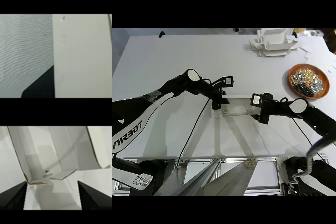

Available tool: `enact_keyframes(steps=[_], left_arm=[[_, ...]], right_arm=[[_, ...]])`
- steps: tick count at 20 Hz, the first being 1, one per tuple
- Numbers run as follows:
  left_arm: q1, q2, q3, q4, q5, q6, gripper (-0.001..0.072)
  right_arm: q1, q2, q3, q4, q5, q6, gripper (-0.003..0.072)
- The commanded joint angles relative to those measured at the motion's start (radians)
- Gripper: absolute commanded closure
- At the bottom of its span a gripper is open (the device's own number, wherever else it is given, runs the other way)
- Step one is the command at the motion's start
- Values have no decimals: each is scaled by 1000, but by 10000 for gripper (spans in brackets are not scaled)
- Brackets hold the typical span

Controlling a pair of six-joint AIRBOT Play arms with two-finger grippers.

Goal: Fold the box and place the chain.

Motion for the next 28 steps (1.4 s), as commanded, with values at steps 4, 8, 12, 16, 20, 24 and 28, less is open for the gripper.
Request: enact_keyframes(steps=[4, 8, 12, 16, 20, 24, 28], left_arm=[[0, 0, 0, 0, 0, 0, 700], [0, 0, 0, 0, 0, 0, 700], [0, 0, 0, 0, 0, 0, 700], [0, 0, 0, 0, 0, 0, 700], [0, 0, 0, 0, 0, 0, 700], [0, 0, 0, 0, 0, 0, 700], [0, 0, 0, 0, 0, 0, 700]], right_arm=[[-104, -67, 6, 235, 73, -294, -6], [-103, -145, 65, 247, 102, -315, -6], [-103, -208, 112, 257, 160, -315, -5], [-103, -245, 112, 254, 196, -317, 2], [-102, -293, 112, 258, 251, -342, 32], [-100, -314, 112, 281, 245, -371, 54], [-100, -337, 112, 288, 238, -372, 122]])
